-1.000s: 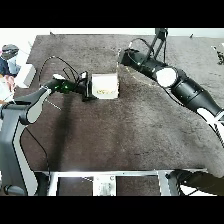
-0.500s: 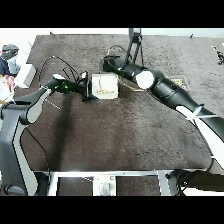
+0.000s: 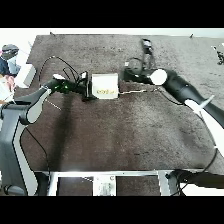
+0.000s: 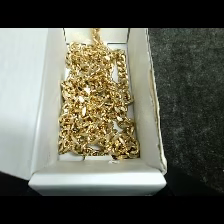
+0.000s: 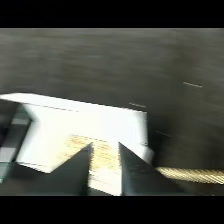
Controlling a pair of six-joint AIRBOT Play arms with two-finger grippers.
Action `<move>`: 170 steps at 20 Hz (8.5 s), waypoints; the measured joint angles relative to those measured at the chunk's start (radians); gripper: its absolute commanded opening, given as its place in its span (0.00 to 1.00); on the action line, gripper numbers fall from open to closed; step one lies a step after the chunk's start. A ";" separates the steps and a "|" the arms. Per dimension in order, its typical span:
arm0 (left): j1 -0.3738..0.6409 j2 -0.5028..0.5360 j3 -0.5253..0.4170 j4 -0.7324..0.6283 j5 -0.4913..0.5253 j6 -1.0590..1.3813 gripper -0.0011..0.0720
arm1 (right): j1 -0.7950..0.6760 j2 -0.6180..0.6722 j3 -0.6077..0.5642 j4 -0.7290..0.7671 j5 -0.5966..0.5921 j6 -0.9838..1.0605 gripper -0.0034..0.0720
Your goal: Fold the box and place the chain.
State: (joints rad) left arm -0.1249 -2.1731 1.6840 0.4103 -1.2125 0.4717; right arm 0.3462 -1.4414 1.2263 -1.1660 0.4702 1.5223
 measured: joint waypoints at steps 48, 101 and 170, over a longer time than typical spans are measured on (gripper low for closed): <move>0.000 0.000 0.000 0.000 0.000 0.000 0.39 | 0.039 0.196 -0.163 0.069 -0.385 0.095 0.06; 0.000 0.000 0.000 0.000 0.000 0.000 0.39 | 0.057 -0.289 0.178 0.567 -0.030 -0.821 0.49; 0.000 0.000 0.000 0.000 0.000 0.000 0.39 | -0.228 -0.395 0.508 0.665 0.509 -1.139 0.15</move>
State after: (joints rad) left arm -0.1249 -2.1731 1.6840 0.4099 -1.2125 0.4713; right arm 0.1181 -1.8366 1.7344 -0.5007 0.9787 0.3828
